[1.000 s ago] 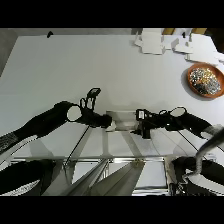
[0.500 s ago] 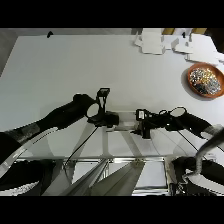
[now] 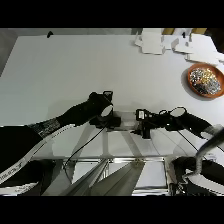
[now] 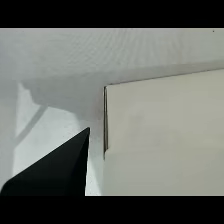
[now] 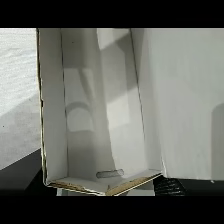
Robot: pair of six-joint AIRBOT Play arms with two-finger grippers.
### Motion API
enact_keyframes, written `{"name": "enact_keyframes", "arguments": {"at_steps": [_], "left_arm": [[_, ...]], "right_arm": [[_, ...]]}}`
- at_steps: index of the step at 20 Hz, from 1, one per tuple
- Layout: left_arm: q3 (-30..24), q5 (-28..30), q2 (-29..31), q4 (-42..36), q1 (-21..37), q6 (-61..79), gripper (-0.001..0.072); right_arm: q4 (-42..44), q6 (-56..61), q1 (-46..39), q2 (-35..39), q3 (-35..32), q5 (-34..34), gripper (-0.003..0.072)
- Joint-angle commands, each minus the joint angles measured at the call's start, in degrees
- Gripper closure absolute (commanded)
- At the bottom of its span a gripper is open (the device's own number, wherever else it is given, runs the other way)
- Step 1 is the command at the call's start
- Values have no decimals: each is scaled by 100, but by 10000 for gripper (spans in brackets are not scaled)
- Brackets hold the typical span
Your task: Fold the box and place the chain.
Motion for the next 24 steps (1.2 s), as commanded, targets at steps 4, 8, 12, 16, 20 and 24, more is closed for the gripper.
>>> {"name": "enact_keyframes", "arguments": {"at_steps": [4, 8, 12, 16, 20, 24], "left_arm": [[127, -57, -103, 90, -22, -249, 491], [127, -55, -138, 107, -24, -505, 682], [127, -76, -160, 103, -24, -520, 690], [127, -74, -162, 144, -57, -518, 611], [127, -79, -160, 201, -70, -501, 705], [127, -79, -160, 201, -68, -498, 682]], "right_arm": [[2, 0, 0, 4, 4, 2, 285], [0, 2, 0, 4, 4, 2, 285], [0, 0, 0, 4, 4, 2, 285], [2, 0, 0, 4, 4, 2, 285], [2, 0, 0, 4, 4, 2, 285], [2, 0, 0, 4, 4, 2, 285]]}}
